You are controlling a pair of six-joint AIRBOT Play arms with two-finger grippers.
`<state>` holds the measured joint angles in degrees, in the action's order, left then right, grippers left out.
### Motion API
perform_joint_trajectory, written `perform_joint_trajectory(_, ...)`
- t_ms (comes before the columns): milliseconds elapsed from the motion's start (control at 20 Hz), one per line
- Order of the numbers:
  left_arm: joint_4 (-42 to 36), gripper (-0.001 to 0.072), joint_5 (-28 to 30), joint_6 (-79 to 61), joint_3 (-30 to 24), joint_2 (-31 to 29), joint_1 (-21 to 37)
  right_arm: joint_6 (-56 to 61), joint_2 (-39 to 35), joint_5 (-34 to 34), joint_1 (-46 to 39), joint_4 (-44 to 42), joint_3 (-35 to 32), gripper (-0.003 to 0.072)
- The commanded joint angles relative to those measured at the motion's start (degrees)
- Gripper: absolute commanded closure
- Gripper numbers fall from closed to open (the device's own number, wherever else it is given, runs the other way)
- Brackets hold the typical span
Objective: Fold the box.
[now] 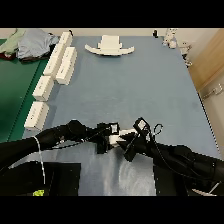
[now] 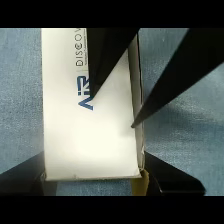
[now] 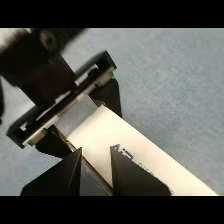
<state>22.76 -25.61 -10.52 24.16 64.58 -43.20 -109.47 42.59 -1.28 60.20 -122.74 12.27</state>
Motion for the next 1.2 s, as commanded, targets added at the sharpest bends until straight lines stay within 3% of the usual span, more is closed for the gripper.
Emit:
perform_joint_trajectory(0,0.07,0.0299,0.13,0.07,0.00,0.00,-0.02,-0.04,-1.60,-5.55,-2.97,2.47,2.10,0.0486)
perform_joint_trajectory(50,0.07,0.0299,0.13,0.04,0.00,0.00,-0.02,-0.02,-1.57,-6.45,-4.35,3.48,2.86,0.0551)
perform_joint_trajectory(100,0.07,0.0299,0.13,0.07,0.00,0.00,-0.02,-0.02,-1.53,-6.86,-6.08,4.87,3.65,0.0566)
perform_joint_trajectory(150,0.07,0.0299,0.13,0.04,0.00,0.00,-0.02,-0.02,-1.46,-7.96,-8.22,5.86,4.55,0.0654)
perform_joint_trajectory(300,0.04,0.0299,0.13,0.04,0.00,0.00,-0.02,2.12,-0.63,-17.53,-19.02,10.82,9.53,0.0684)
perform_joint_trajectory(500,0.07,0.0300,0.13,0.02,0.00,0.00,-0.02,26.93,4.46,-41.05,-32.89,42.03,22.93,0.0684)
perform_joint_trajectory(600,0.07,0.0299,0.13,0.02,0.00,0.00,-0.02,37.92,7.87,-53.18,-37.59,51.54,29.66,0.0683)
perform_joint_trajectory(800,0.07,0.0299,0.20,-0.07,0.00,0.00,-0.02,40.61,13.22,-66.93,-42.75,51.60,36.41,0.0683)
perform_joint_trajectory(1000,0.00,0.0299,2.67,1.42,0.02,-0.15,0.04,40.68,14.99,-67.82,-42.99,47.69,36.57,0.0668)
perform_joint_trajectory(1150,1.40,0.0299,7.54,13.62,0.13,-4.28,2.38,40.63,14.97,-67.89,-42.99,44.52,36.57,0.0668)
